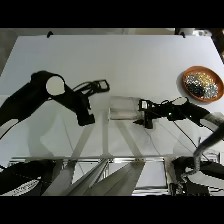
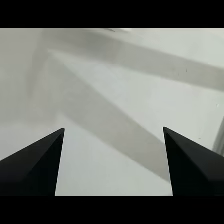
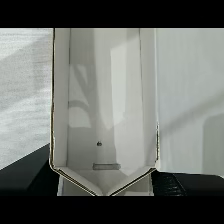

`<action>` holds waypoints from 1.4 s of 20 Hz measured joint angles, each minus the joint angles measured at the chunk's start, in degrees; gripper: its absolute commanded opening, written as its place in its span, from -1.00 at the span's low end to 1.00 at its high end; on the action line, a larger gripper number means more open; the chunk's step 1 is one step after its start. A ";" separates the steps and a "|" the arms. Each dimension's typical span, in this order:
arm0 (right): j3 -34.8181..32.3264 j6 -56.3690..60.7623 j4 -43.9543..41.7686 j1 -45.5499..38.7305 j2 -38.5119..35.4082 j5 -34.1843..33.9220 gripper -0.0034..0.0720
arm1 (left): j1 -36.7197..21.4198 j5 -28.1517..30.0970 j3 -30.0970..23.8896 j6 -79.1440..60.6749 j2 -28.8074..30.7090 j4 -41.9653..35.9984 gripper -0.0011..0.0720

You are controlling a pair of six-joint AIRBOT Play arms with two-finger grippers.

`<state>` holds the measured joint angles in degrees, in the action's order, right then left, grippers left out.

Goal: Fold the box and place the chain.

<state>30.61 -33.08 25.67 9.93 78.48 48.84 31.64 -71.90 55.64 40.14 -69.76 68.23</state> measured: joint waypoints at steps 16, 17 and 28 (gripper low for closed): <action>0.02 0.00 -0.02 0.00 -0.02 0.02 0.27 | -1.92 23.43 -6.05 -47.23 -17.77 -27.87 0.97; 0.02 0.00 0.00 0.00 -0.02 0.00 0.27 | -1.92 23.74 -6.05 -48.00 -18.12 -28.39 0.97; 0.02 -0.02 0.02 0.00 0.00 0.09 0.27 | -0.98 24.41 -6.05 -50.49 -19.30 -30.80 0.97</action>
<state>30.63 -33.10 25.69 9.93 78.48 48.93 30.65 -47.48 49.58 -10.35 -89.06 37.43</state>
